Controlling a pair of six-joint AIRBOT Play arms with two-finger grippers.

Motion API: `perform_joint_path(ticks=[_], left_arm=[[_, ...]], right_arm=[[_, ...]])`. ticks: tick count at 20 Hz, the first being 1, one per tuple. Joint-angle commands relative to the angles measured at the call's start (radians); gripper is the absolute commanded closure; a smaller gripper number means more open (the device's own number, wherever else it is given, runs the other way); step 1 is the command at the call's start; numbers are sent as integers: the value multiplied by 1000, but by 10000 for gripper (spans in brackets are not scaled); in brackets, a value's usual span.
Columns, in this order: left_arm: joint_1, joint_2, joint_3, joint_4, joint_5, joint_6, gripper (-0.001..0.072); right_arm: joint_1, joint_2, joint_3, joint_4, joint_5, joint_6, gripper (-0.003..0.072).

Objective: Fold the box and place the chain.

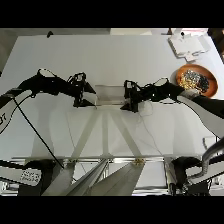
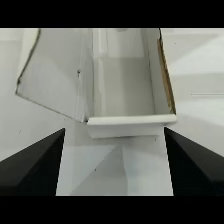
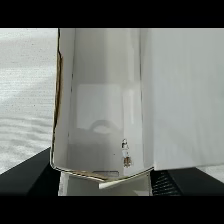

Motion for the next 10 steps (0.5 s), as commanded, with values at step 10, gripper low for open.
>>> perform_joint_path(ticks=[10], left_arm=[[-13,-3,0,21,-21,34,15]], right_arm=[[0,1,1,0,0,0,228]])
